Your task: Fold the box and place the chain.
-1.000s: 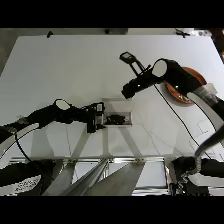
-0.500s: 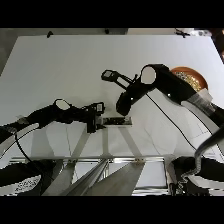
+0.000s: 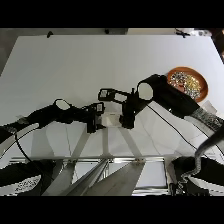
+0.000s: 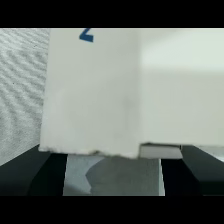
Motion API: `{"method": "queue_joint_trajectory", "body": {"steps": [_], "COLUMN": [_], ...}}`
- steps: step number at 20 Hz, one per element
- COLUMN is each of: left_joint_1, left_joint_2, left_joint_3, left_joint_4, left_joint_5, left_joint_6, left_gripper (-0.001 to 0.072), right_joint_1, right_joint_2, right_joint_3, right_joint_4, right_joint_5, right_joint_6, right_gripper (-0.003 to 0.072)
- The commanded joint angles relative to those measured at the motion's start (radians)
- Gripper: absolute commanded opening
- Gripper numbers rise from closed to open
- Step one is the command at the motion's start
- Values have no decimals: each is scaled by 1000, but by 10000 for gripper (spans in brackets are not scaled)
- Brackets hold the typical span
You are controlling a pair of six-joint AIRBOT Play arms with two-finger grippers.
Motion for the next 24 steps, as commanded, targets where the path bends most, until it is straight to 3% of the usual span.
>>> {"method": "queue_joint_trajectory", "body": {"steps": [1,13,15,24], "left_joint_1": [0,0,0,0], "left_joint_2": [1,1,1,1], "left_joint_3": [0,0,0,0], "left_joint_4": [0,0,0,0], "left_joint_5": [0,0,0,0], "left_joint_6": [0,0,0,0], "left_gripper": [387,387,387,387], "right_joint_1": [32,41,41,47], "right_joint_2": [12,10,10,13], "right_joint_3": [-23,-47,-71,-92], "right_joint_4": [-58,-57,-57,-57], "right_joint_5": [-90,-211,-207,-208], "right_joint_6": [-23,-23,-23,-23], "right_gripper": [412,393,325,215]}}
